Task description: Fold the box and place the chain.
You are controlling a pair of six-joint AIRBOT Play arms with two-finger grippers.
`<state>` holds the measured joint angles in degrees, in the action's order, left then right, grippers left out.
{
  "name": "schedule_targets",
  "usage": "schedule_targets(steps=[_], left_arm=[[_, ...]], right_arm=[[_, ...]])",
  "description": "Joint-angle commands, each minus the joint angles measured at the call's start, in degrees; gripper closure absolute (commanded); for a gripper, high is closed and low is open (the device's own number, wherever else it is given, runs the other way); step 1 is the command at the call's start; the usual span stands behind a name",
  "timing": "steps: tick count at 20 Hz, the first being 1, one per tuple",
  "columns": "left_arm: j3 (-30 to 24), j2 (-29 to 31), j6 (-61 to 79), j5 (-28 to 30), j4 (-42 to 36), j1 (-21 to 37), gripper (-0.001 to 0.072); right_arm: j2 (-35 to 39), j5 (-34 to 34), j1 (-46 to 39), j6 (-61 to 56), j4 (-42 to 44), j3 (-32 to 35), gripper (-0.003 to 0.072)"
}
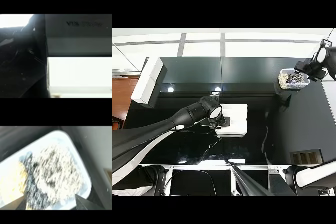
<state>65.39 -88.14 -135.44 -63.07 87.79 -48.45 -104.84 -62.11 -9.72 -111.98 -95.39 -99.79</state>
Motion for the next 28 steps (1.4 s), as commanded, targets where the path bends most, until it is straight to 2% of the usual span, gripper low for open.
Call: schedule_targets(steps=[1, 5, 7, 11, 12, 13, 14, 16, 17, 20, 26, 28], left_arm=[[0.02, 0.02, 0.02, 0.02, 0.00, 0.02, 0.0684], [0.00, 0.02, 0.02, 0.00, 0.02, 0.02, 0.0684], [0.00, 0.02, 0.02, 0.02, 0.00, 0.02, 0.0684], [0.00, 0.02, 0.02, 0.02, 0.02, 0.02, 0.0684], [0.00, 0.02, 0.02, 0.02, 0.00, 0.02, 0.0684], [0.00, 0.02, 0.02, 0.02, 0.00, 0.02, 0.0684], [0.00, 0.02, 0.02, 0.02, 0.00, 0.02, 0.0684], [0.02, 0.02, 0.02, 0.00, -0.02, 0.02, 0.0684], [0.02, 0.02, 0.02, 0.00, 0.00, 0.02, 0.0684], [0.02, 0.02, 0.02, 0.02, 0.00, 0.02, 0.0684], [0.02, 0.02, 0.02, -0.02, 0.00, 0.02, 0.0684], [0.02, 0.02, 0.02, -0.07, 0.00, 0.02, 0.0684]], right_arm=[[-12.41, -12.26, -1.20, -0.96, 0.48, -16.17, -0.0033], [-15.72, -11.15, -1.81, -4.76, 0.85, -17.33, -0.0033], [-16.50, -11.13, -1.97, -4.76, 0.79, -17.33, 0.0085], [-16.74, -9.86, -2.12, -4.17, 0.79, -17.31, 0.0106], [-16.74, -9.90, -2.12, -3.23, 1.07, -17.31, 0.0268], [-16.74, -9.92, -2.05, -2.45, 1.11, -17.33, 0.0474], [-16.61, -10.16, -2.08, -1.62, 1.11, -17.33, 0.0625], [-15.74, -11.17, -2.12, 0.07, 0.68, -17.33, 0.0628], [-14.84, -11.41, -2.14, 1.14, 0.35, -17.33, 0.0669], [-10.34, -10.95, -2.08, 7.19, 0.55, -17.33, 0.0669], [4.00, -12.02, -1.97, 18.29, 2.01, -17.33, 0.0669], [9.05, -10.99, -2.58, 19.17, 5.64, -17.31, 0.0669]])
